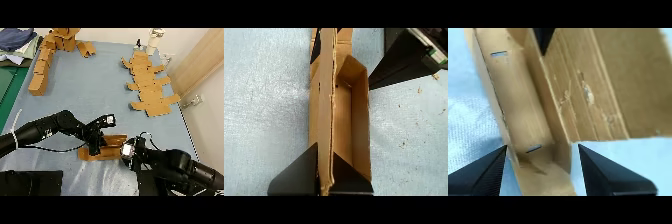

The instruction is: Fold the box.

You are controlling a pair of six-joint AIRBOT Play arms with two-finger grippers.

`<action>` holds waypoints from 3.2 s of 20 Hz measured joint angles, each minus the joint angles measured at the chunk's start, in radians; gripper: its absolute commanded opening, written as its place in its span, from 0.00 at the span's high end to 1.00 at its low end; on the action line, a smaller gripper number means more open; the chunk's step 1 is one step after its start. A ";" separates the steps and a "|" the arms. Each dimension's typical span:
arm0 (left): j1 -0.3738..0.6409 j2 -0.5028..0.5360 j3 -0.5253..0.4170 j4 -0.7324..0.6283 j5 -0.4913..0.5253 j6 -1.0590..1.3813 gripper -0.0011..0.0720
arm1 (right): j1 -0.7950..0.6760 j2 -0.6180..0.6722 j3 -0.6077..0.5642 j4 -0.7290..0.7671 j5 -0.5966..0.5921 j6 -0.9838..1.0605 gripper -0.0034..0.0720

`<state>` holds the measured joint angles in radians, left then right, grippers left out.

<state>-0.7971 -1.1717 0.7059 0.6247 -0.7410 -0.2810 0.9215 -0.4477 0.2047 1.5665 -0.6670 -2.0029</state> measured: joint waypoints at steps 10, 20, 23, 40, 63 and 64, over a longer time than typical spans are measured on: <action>0.000 0.000 0.000 0.001 0.000 0.000 0.97 | -0.319 -0.283 0.134 0.535 -0.156 -0.703 0.01; -0.001 0.000 0.000 0.000 0.000 0.000 0.97 | -0.335 -0.322 0.156 0.550 -0.215 -0.693 0.01; -0.001 0.000 0.000 0.000 -0.001 0.000 0.97 | -0.335 -0.312 0.157 0.544 -0.248 -0.687 0.01; -0.001 0.000 0.000 0.000 0.002 0.000 0.97 | -0.335 -0.294 0.157 0.490 -0.276 -0.724 0.01; -0.001 0.000 0.000 0.000 0.001 0.000 0.97 | -0.372 -0.313 0.128 0.559 -0.165 -0.784 0.03; -0.001 0.000 0.000 0.000 0.001 0.000 0.97 | -0.373 -0.322 0.128 0.566 -0.161 -0.793 0.03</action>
<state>-0.7982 -1.1717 0.7059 0.6243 -0.7403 -0.2810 0.5488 -0.7692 0.3328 2.1323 -0.8280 -2.7956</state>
